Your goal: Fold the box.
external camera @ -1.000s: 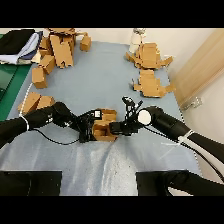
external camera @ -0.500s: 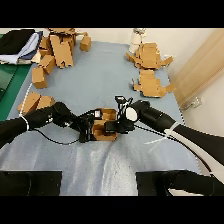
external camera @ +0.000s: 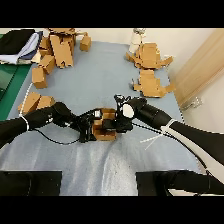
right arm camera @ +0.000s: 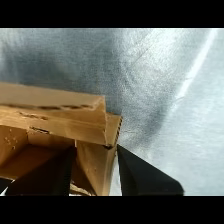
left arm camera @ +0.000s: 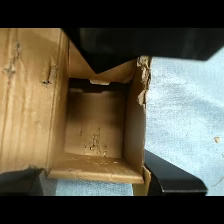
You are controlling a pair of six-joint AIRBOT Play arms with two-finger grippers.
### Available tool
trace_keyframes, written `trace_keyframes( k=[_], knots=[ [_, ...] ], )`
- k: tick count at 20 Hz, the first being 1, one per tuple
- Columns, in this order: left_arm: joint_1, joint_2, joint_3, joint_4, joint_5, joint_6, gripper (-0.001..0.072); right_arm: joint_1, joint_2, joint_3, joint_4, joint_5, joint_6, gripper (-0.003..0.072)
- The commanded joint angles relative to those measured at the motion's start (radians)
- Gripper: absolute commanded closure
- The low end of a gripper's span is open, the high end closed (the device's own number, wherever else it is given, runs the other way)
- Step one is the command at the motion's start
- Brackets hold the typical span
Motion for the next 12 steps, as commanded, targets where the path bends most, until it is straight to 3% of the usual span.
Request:
trace_keyframes(
  k=[1, 4, 8, 11, 12],
  knots=[
    [0.001, 0.000, 0.001, 0.000, 0.002, -0.001, 0.0110, 0.001, -0.015, 0.005, -0.010, 0.019, 0.039, 0.0272],
    [0.001, 0.000, 0.001, 0.000, 0.002, -0.002, 0.0110, 0.001, -0.056, 0.005, -0.055, 0.067, 0.041, 0.0272],
    [0.001, 0.000, 0.001, 0.000, 0.002, -0.002, 0.0110, 0.001, -0.063, 0.008, -0.087, 0.040, 0.082, 0.0273],
    [0.001, 0.000, 0.001, 0.000, 0.002, -0.002, 0.0110, 0.001, -0.065, 0.008, -0.097, 0.043, 0.089, 0.0372],
    [0.001, 0.000, 0.001, 0.000, 0.002, -0.002, 0.0110, 0.002, -0.065, 0.008, -0.097, 0.042, 0.089, 0.0446]
  ],
)
